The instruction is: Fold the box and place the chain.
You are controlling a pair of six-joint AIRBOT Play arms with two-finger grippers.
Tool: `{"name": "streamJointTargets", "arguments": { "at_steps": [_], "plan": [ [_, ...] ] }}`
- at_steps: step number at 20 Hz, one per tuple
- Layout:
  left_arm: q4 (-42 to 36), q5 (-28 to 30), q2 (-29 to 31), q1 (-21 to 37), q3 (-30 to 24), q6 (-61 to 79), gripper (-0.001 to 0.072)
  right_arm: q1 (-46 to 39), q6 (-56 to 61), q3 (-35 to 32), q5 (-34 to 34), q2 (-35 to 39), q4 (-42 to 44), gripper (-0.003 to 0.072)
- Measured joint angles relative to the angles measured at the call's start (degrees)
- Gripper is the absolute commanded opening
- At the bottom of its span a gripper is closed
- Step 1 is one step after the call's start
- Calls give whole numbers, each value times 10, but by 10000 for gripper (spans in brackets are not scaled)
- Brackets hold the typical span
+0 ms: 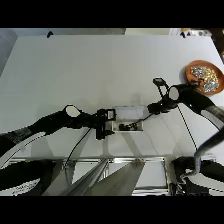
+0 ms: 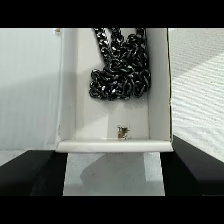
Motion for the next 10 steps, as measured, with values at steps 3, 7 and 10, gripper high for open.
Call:
{"name": "streamJointTargets", "arguments": {
  "at_steps": [3, 7, 10],
  "plan": [
    [0, 0, 0, 0, 0, 0, 312, 0, -10, 0, 8, -4, -3, 26],
    [0, 0, 0, 0, 0, 0, 312, 0, -27, -2, 19, 13, 8, 26],
    [0, 0, 0, 0, 0, 0, 312, 0, -33, -2, 31, 60, 2, 26]
  ]
}}
